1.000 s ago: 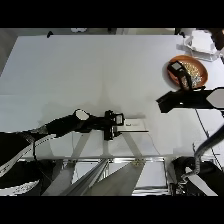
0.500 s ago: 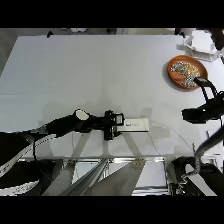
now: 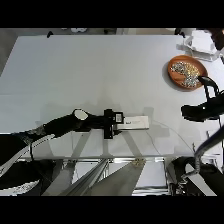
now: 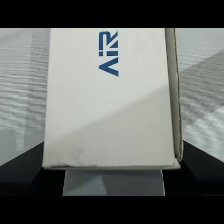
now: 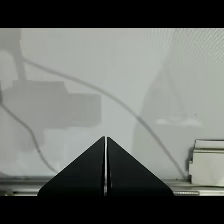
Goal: Fold the box and place the chain.
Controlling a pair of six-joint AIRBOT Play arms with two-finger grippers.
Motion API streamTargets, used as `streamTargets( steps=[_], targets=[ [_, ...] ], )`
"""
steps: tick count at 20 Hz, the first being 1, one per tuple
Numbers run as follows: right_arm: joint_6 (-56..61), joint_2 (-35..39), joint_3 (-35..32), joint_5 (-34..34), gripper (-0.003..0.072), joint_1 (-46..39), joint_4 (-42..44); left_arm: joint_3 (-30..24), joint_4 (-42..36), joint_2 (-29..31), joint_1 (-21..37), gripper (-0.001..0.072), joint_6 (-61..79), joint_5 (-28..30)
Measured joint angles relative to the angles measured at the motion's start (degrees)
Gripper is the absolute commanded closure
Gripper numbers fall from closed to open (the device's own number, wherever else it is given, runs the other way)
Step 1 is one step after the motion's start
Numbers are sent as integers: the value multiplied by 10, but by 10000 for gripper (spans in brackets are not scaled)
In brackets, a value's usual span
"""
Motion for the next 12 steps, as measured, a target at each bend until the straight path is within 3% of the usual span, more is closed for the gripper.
streamTargets(
  steps=[7, 12],
  targets=[
    [0, 0, 0, -15, 668, 0, 0, 0, -2, 52, 32, 702, -64, 70],
    [-3, 0, 0, -17, 668, 0, -1, 0, -2, 131, 131, 702, -162, 138]
  ],
)
